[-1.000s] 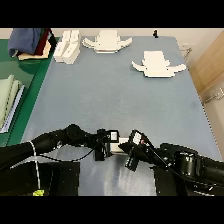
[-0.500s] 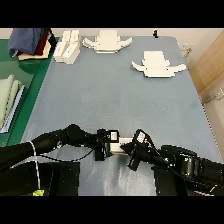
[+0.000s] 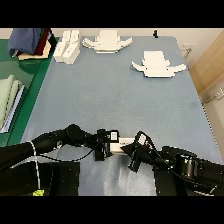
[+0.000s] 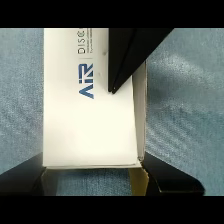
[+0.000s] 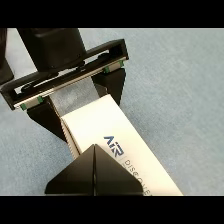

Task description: Fold the box.

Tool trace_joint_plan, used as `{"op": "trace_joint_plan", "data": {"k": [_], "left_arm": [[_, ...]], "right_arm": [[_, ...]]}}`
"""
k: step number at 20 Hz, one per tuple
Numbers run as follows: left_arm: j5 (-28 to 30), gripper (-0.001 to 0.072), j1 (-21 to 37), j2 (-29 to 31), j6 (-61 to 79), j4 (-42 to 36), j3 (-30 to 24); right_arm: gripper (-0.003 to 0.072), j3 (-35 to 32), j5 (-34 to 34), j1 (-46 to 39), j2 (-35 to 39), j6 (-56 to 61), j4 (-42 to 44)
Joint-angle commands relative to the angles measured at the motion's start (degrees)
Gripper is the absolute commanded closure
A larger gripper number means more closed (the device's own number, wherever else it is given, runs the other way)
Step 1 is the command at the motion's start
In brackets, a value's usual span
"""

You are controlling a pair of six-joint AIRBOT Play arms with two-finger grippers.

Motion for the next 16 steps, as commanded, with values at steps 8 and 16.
{"op": "trace_joint_plan", "data": {"k": [8,16], "left_arm": [[0.0,0.023,0.0,0.0,0.0,0.0,0.0],[0.0,0.0229,0.0,0.0,0.0,0.0,0.0]], "right_arm": [[0.0686,-0.2,0.6,1.1,-3.5,-0.1,0.1],[0.0686,-0.3,0.7,1.1,-3.5,-0.1,0.1]]}}
